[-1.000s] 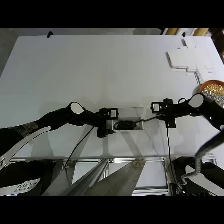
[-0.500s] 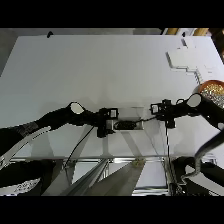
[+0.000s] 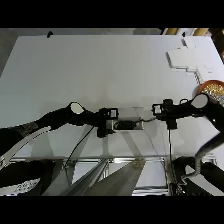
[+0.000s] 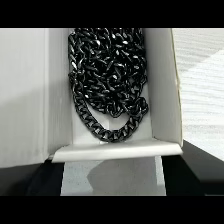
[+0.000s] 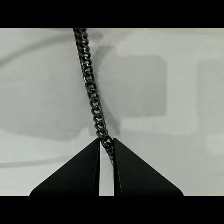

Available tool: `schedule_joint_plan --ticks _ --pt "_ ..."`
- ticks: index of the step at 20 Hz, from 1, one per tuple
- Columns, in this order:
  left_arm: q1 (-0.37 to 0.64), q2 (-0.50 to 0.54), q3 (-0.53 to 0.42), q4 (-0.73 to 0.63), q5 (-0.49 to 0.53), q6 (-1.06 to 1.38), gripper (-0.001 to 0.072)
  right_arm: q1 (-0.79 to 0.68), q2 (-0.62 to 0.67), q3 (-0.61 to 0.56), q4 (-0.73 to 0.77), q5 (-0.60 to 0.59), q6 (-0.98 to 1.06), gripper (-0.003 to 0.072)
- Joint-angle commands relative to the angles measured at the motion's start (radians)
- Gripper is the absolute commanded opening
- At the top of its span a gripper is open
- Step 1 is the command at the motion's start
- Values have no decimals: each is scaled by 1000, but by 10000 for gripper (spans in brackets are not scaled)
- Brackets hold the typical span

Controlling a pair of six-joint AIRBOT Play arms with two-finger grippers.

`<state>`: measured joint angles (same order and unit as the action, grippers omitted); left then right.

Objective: Fold the box and place the chain.

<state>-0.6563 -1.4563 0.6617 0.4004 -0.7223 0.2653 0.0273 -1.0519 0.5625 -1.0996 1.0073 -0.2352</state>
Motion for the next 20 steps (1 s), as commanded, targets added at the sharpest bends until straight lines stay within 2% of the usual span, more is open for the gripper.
schedule_joint_plan --ticks 1,5,9,14,20 --pt "0 1 0 0 0 0 334 27 105 1 46 78 10 14" --pt "0 1 0 0 0 0 334 128 193 1 177 93 29 13" --pt "0 1 0 0 0 0 334 261 193 1 372 75 29 14" --pt "0 1 0 0 0 0 334 426 192 1 397 -112 83 14" --pt "0 1 0 0 0 0 334 528 139 1 397 -201 108 14"
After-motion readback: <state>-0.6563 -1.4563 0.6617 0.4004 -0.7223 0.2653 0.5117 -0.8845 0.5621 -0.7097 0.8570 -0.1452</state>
